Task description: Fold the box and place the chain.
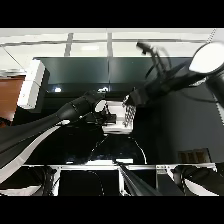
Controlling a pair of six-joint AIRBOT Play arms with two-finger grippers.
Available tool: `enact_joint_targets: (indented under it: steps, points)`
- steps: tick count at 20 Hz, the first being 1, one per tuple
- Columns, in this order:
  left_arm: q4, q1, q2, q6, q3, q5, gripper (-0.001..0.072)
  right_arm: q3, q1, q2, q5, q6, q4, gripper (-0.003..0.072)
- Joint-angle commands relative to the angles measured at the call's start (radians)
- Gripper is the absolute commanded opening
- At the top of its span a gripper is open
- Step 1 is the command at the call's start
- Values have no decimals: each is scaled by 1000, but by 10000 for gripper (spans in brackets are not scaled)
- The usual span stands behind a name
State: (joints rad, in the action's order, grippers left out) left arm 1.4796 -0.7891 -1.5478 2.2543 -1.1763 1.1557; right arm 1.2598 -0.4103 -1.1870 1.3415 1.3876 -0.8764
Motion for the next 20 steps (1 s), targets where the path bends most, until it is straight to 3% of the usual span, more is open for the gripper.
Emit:
enact_joint_targets:
  steps: [1, 4, 8, 9, 10, 11, 16, 20]
  points:
    - [0, 0, 0, 0, 0, 0, 27, -198, -26, 0, -187, 0, -11, 19]
    - [0, 0, 0, 0, 0, 0, 26, -266, -50, -1, -263, 3, -11, 19]
    - [0, 0, 0, 0, 0, -1, 26, -274, -78, -1, -297, 5, -14, 20]
    - [0, 0, 0, 0, 0, -1, 27, -274, -77, -1, -302, 10, -15, 67]
    - [0, 0, 0, 0, 0, -1, 26, -273, -70, -1, -304, 15, -19, 275]
    - [0, 0, 0, 0, 0, -1, 27, -273, -54, 0, -293, 15, -18, 349]
    - [-19, 0, 0, 1, 0, -14, 26, -273, 78, 6, -183, 14, -80, 348]
    - [-55, 0, -4, 1, 0, -34, 27, -273, 117, 6, -191, 14, -109, 348]
